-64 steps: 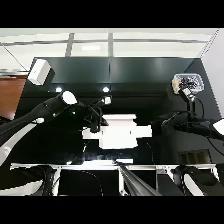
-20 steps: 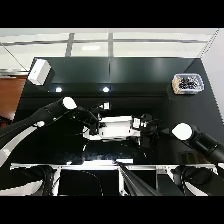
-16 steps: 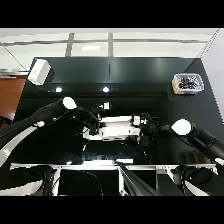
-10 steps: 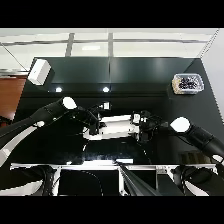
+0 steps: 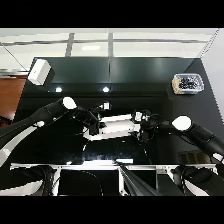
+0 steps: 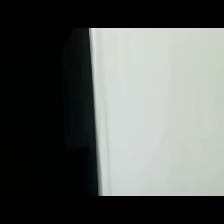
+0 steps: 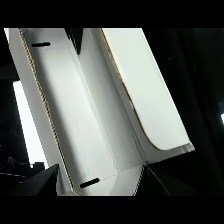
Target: Fold the box and place the chain.
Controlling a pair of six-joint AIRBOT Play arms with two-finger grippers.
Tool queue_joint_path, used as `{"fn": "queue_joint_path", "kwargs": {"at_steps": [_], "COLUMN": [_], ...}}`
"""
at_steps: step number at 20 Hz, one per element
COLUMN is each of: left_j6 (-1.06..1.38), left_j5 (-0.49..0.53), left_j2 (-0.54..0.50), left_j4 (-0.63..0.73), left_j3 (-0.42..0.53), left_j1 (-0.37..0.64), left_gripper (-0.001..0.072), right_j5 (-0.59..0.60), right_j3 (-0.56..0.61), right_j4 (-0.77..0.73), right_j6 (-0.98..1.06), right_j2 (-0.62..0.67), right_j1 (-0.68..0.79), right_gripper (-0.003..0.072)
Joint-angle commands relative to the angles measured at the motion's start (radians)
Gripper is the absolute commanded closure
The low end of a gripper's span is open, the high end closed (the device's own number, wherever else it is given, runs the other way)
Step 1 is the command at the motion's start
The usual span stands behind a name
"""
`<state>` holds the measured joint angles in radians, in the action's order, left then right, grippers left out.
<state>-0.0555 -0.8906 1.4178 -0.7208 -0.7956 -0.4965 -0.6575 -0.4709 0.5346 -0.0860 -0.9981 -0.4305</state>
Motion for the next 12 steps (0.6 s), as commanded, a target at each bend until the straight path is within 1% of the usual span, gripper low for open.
{"fn": "queue_joint_path", "kwargs": {"at_steps": [1, 4, 7, 10, 12], "left_j6": [0.0, 0.0, 0.0, 0.0, 0.0], "left_j5": [0.0, 0.0, 0.0, 0.0, 0.0], "left_j2": [0.0, 0.0, 0.0, 0.0, 0.0], "left_j4": [0.0, 0.0, 0.0, 0.0, -0.002], "left_j3": [0.0, 0.0, 0.0, 0.0, 0.0], "left_j1": [0.0, 0.0, 0.0, 0.0, 0.0], "left_gripper": [0.0686, 0.0686, 0.0687, 0.0686, 0.0687], "right_j5": [-0.015, 0.002, -0.058, -0.016, -0.015], "right_j3": [0.0, 0.0, 0.0, 0.0, 0.0], "right_j4": [-0.012, -0.038, -0.074, -0.072, -0.07], "right_j6": [-0.001, -0.003, -0.054, -0.054, -0.054], "right_j2": [-0.003, -0.013, -0.034, -0.035, -0.035], "right_j1": [0.005, 0.005, 0.005, 0.005, 0.005], "right_gripper": [0.005, 0.005, 0.005, 0.005, 0.005]}}
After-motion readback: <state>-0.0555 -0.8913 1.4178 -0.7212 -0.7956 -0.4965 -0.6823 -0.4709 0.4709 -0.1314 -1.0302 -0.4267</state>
